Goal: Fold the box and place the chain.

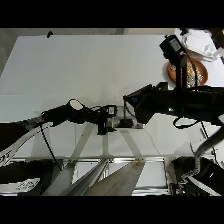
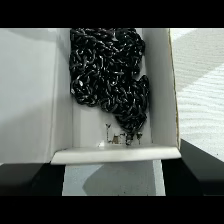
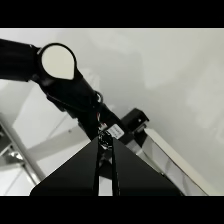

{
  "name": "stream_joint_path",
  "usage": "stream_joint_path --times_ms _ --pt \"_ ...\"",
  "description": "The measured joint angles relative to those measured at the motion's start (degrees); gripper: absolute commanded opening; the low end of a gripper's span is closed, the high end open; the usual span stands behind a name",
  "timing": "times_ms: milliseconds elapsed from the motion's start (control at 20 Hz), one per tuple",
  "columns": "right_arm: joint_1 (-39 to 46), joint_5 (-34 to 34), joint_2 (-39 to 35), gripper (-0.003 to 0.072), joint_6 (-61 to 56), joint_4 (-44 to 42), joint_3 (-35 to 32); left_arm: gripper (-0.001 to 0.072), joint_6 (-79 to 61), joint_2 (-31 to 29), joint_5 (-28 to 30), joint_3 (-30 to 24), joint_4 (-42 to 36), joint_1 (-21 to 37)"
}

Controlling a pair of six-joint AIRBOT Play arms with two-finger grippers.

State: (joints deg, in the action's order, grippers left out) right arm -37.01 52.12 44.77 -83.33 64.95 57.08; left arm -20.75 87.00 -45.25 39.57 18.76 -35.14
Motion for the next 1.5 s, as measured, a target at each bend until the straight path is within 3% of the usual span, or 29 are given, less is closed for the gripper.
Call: stream_joint_path --times_ms 300,750,850,1000,1100,1250,1300,1450,1500 --pt "0.0 3.0 3.9 0.0022 0.9 0.9 -4.2 0.0371 0.0 0.0 0.0 0.0 0.0 0.0" --pt "0.0 -6.1 9.8 0.0026 1.1 -0.2 -19.5 0.0371 0.0 0.0 0.0 0.0 0.0 0.0" --pt "0.0 -7.7 11.8 0.0130 1.2 -0.4 -20.5 0.0371 0.0 0.0 0.0 0.0 0.0 0.0" --pt "0.0 -9.0 13.7 0.0141 1.3 -0.7 -21.1 0.0371 0.0 0.0 0.0 0.0 0.0 0.0" --pt "0.1 -9.1 13.6 0.0243 1.3 -0.7 -21.2 0.0371 0.0 0.0 0.0 0.0 0.0 0.0" --pt "2.3 -7.5 10.6 0.0229 1.3 -0.7 -20.7 0.0371 0.0 0.0 0.0 0.0 0.0 0.0" --pt "4.1 -6.3 8.9 0.0169 1.6 -0.4 -20.3 0.0371 0.0 0.0 0.0 0.0 0.0 0.0" --pt "11.6 -1.7 3.6 0.0129 7.4 0.9 -19.9 0.0371 0.0 0.0 0.0 0.0 0.0 0.0" --pt "14.3 -0.2 2.6 0.0078 11.3 1.1 -19.8 0.0371 0.0 0.0 0.0 0.0 0.0 0.0"
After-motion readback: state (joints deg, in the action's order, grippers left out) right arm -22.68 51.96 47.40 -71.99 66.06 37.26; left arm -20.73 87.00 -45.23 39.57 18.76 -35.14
